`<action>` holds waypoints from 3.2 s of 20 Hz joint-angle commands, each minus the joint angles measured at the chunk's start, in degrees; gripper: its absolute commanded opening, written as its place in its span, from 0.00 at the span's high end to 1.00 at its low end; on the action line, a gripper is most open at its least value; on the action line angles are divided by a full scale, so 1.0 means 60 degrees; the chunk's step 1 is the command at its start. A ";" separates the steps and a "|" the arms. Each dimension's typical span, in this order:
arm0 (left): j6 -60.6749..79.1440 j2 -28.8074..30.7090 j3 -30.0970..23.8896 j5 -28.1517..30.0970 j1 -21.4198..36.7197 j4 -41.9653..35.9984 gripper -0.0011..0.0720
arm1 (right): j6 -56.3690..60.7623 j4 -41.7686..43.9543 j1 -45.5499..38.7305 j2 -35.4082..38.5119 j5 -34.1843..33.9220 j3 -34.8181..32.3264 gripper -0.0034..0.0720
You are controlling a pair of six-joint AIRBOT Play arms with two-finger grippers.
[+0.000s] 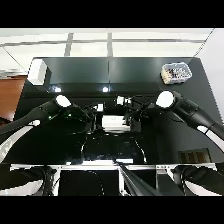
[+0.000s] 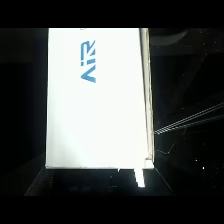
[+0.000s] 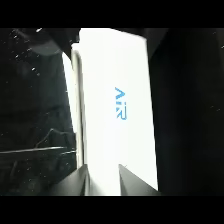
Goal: Fold the box and place the chain.
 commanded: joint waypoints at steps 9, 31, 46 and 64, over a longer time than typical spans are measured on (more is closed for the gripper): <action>-0.0007 -0.0007 0.0007 0.0018 -0.0004 -0.0004 0.33 | 0.0033 0.0047 -0.0004 -0.0018 0.0022 -0.0488 0.55; -0.0007 -0.0007 0.0007 0.0018 0.0000 0.0000 0.33 | 0.7435 0.2852 -0.0641 -0.0943 -0.1031 -0.1435 0.88; -0.1472 0.0382 0.0415 -0.0076 0.0022 0.0871 0.00 | 0.6969 0.2116 -0.4652 0.3096 0.1625 -0.0586 0.88; -0.6258 -0.1800 0.4113 -0.1002 -0.2047 0.1796 0.01 | 0.6896 0.1137 -0.5581 0.3162 0.2051 -0.0601 0.88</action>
